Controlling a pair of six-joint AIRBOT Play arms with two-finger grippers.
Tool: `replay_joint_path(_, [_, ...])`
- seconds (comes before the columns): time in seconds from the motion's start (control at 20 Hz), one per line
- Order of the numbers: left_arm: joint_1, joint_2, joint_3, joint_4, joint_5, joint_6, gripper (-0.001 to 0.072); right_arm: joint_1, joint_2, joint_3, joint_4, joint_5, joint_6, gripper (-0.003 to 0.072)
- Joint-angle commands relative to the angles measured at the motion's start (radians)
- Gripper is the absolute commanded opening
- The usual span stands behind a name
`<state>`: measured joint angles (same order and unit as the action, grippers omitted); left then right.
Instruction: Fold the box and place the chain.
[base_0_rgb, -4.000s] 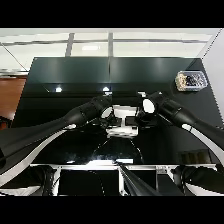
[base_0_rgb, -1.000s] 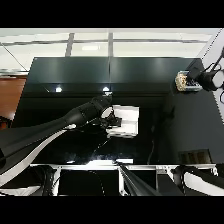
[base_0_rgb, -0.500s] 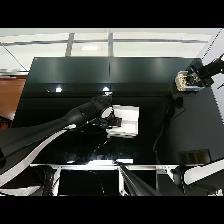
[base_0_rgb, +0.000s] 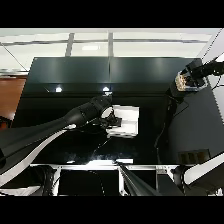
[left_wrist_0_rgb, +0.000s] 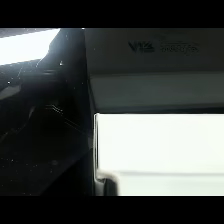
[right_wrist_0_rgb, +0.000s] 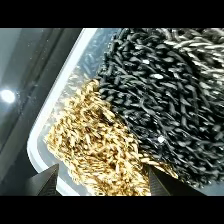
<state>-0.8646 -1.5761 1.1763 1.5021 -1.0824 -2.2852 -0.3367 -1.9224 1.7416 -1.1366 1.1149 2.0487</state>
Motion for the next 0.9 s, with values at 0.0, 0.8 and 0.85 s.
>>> replay_joint_path(0.0, [0.0,0.0,0.0,0.0,0.0,0.0,0.0031,0.007,-0.021,0.002,0.01,0.007,-0.004,0.0606])
replay_joint_path(0.8, [0.0,0.0,0.0,0.0,-0.006,0.0,0.0031,-0.058,0.391,0.047,0.037,0.091,-0.539,0.002])
replay_joint_path(0.85, [0.0,0.0,0.0,0.0,-0.006,0.0,0.0031,-0.058,0.435,0.047,0.037,0.077,-0.54,0.002])
